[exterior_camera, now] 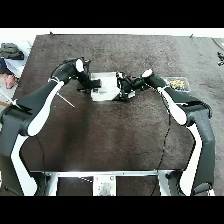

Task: Fold the box and place the chain.

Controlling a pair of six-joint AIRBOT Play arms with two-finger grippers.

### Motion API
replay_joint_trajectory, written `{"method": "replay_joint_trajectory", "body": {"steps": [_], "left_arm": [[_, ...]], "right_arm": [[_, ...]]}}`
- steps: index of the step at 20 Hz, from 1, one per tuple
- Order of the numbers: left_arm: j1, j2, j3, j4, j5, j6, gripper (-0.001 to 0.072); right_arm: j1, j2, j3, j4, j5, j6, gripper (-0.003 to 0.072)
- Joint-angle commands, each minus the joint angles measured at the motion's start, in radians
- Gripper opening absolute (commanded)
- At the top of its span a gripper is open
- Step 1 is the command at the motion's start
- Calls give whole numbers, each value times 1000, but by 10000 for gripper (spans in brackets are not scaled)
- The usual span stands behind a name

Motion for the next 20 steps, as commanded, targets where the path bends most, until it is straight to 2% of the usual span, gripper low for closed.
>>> {"method": "replay_joint_trajectory", "body": {"steps": [1, 5, 20], "left_arm": [[-25, -42, 86, 127, -79, -74, 343], [-29, -42, 87, 171, -85, -103, 342], [-37, -63, 87, 184, -76, -101, 341]], "right_arm": [[1, 0, 0, 0, 0, 0, 277], [2, 0, 0, 0, 0, 0, 277], [2, 0, 0, 0, 0, 0, 277]]}}
